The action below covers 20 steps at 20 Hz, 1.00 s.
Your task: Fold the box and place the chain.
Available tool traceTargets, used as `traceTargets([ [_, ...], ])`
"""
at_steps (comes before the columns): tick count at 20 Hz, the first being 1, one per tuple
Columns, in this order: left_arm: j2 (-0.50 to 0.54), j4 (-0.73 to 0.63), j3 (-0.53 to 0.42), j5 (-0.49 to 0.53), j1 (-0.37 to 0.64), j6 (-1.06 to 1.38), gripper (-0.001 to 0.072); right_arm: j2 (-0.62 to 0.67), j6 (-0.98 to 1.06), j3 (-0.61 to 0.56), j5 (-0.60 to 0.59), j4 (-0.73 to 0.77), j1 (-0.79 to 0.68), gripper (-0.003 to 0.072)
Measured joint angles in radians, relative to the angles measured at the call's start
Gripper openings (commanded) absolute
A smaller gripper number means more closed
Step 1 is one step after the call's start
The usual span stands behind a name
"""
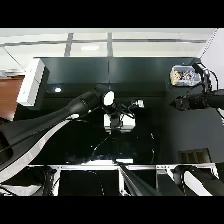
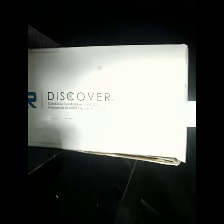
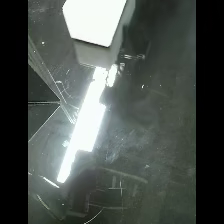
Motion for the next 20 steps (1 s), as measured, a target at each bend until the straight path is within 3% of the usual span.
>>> traceTargets([
  [3,0.052,0.073,0.062,-0.095,0.043,-0.149,0.0352,0.0,0.001,0.0,0.001,0.0,0.0,0.0012],
  [6,0.155,0.14,0.089,-0.246,0.153,-0.305,0.0352,0.0,0.006,0.0,0.003,0.0,0.0,0.0012],
  [9,0.286,0.173,0.079,-0.396,0.334,-0.407,0.0352,0.0,0.009,0.0,0.006,0.0,-0.001,0.0012],
  [11,0.392,0.19,0.043,-0.461,0.505,-0.444,0.0352,0.0,0.009,0.0,0.006,0.0,-0.001,0.0012],
  [15,0.557,0.208,-0.079,-0.426,0.897,-0.476,0.0352,0.0,0.012,0.0,0.007,0.001,-0.001,0.0012],
  [20,0.591,0.236,-0.19,-0.357,1.269,-0.462,0.0352,0.0,0.012,0.0,0.005,0.001,-0.001,0.0012],
])
